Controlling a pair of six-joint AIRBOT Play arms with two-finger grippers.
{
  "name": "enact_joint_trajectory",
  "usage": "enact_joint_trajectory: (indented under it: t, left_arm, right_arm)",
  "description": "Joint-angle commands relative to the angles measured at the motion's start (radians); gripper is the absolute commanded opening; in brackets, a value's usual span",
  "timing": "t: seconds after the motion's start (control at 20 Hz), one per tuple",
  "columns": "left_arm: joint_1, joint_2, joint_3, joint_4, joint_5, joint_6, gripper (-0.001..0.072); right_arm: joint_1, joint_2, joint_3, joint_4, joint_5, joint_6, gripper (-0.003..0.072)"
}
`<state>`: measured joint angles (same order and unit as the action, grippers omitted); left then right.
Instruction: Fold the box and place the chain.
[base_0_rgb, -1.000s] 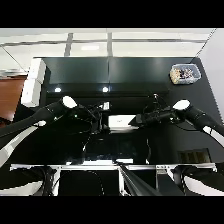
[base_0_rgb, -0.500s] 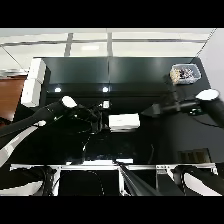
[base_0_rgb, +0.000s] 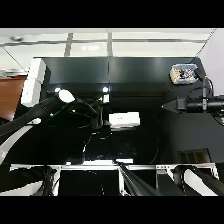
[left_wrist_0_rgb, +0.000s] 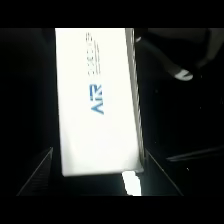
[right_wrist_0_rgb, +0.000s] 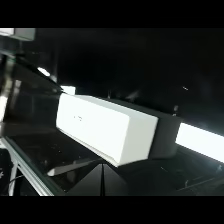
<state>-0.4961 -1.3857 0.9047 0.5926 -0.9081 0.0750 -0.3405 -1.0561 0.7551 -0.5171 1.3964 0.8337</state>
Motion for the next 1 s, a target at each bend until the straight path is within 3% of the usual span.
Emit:
enact_joint_trajectory:
  t: [0.0,0.15,0.35,0.95]
  left_arm:
    - [-0.053,-0.006,0.063,-0.106,0.023,-0.001,0.0711]
    - [-0.131,-0.100,0.131,-0.141,0.094,-0.050,0.0712]
    - [-0.159,-0.216,0.208,-0.126,0.102,-0.174,0.0712]
    - [-0.167,-0.242,0.210,-0.126,0.088,-0.192,0.0710]
  right_arm:
    - [-0.025,0.004,0.001,-0.012,-0.009,-0.001,0.0010]
    - [-0.025,0.004,0.001,-0.012,-0.013,-0.001,0.0010]
    - [-0.025,0.004,0.001,-0.013,-0.013,-0.001,0.0011]
    - [-0.025,0.004,0.001,-0.016,-0.035,-0.001,0.0011]
